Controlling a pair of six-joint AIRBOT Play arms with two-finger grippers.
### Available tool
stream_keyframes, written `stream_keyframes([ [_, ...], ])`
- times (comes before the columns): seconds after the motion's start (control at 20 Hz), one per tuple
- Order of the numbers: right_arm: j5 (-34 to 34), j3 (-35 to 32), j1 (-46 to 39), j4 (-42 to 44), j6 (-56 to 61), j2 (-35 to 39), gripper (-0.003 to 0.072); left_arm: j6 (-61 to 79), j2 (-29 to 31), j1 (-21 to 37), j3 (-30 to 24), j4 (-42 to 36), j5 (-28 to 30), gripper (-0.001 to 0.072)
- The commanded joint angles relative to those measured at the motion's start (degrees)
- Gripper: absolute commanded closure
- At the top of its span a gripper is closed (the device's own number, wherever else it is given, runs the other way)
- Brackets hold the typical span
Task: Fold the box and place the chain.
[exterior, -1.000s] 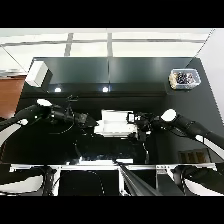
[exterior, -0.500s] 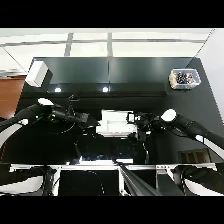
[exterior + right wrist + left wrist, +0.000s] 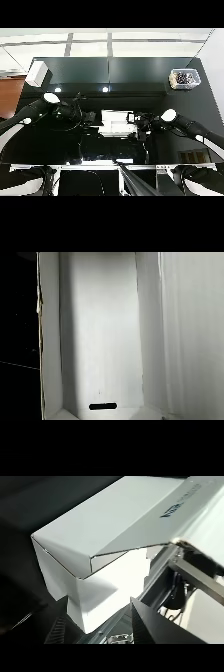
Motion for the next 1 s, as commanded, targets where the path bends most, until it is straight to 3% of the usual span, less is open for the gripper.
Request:
stream_keyframes([
  [0.0,0.0,0.0,0.0,0.0,0.0,0.0,0.0378,-8.5,0.1,-3.9,3.2,8.1,2.7,0.0242],
  [0.5,0.0,0.0,0.0,0.0,0.0,0.0,0.0378,-27.1,0.1,-14.2,11.4,26.3,4.7,0.0242],
  [0.95,0.0,0.0,0.0,0.0,0.0,0.0,0.0378,-38.9,0.1,-19.0,11.8,31.2,6.8,0.0243],
])
